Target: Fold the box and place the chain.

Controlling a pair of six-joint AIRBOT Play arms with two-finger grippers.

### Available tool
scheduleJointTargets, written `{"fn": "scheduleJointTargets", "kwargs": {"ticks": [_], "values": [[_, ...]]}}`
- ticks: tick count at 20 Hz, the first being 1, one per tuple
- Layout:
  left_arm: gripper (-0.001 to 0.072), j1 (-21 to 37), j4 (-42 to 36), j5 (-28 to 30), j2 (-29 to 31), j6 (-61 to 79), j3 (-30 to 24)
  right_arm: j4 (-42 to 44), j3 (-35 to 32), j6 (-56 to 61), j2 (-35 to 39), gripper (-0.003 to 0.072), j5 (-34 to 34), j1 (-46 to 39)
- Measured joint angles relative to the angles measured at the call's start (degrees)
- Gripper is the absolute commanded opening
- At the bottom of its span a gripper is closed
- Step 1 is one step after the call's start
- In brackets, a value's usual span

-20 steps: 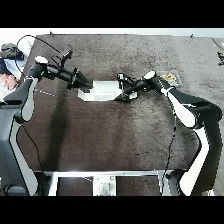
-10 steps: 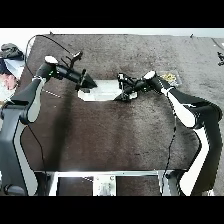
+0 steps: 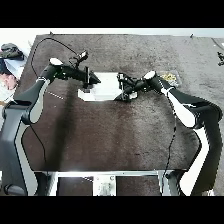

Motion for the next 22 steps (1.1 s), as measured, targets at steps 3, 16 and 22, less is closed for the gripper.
{"fn": "scheduleJointTargets", "kwargs": {"ticks": [3,16,22], "values": [[0.0043,-0.1,-0.1,3.6,0.0,0.0,-2.2,0.0,0.0,0.0,0.0,0.0477,0.0,0.0],[0.0008,0.1,-1.9,7.5,1.1,0.5,-6.1,0.0,0.0,-0.1,0.0,0.0477,-0.1,0.0],[0.0012,2.8,-1.5,4.3,8.0,2.4,-6.0,-0.1,0.0,-0.1,0.0,0.0477,-0.1,0.0]]}}
